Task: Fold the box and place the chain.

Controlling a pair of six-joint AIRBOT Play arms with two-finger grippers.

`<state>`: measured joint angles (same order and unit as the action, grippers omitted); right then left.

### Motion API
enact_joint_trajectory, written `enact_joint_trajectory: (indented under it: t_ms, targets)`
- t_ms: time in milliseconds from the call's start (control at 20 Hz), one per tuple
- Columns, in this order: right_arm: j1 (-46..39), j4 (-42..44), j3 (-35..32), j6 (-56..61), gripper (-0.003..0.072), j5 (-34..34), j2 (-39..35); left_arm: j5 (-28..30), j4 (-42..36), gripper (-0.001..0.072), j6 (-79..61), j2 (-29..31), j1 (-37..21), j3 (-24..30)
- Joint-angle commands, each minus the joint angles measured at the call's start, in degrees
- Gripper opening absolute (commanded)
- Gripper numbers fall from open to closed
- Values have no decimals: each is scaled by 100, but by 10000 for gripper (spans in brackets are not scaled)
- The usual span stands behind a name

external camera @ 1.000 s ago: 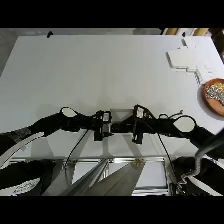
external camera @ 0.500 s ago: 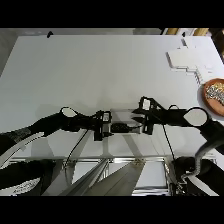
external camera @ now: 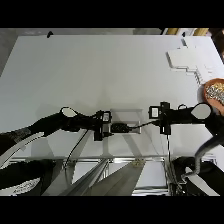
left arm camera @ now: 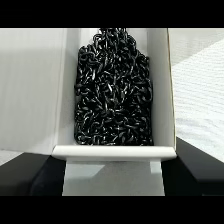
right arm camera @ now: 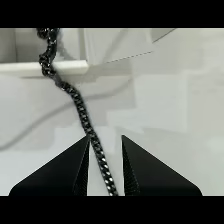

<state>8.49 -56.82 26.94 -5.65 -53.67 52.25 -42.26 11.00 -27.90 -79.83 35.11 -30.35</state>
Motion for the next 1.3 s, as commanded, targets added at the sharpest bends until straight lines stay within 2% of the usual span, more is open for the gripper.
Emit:
enact_joint_trajectory:
  t_ms: [0,250,350,550,600,700,950,1100,1250]
  targets:
    - [319,7,-50,-411,223,328,573,2,2,330,0,2,0,0]
    - [765,7,-50,-407,217,697,1213,2,2,330,0,2,0,0]
    - [763,4,-50,-407,136,717,1259,2,2,330,0,2,0,0]
    - [763,7,-50,-404,106,859,1259,2,2,330,0,2,0,0]
    - [763,4,-50,-354,27,855,1257,2,2,330,0,2,0,0]
    - [763,-33,-50,-122,18,772,1220,2,2,330,-2,2,0,0]
    - [763,-446,-48,588,18,326,68,2,2,330,0,2,0,0]
    - [763,245,-50,673,18,68,-776,2,2,330,0,2,0,0]
    - [763,1381,-50,669,18,9,-1095,2,2,330,-2,2,0,0]
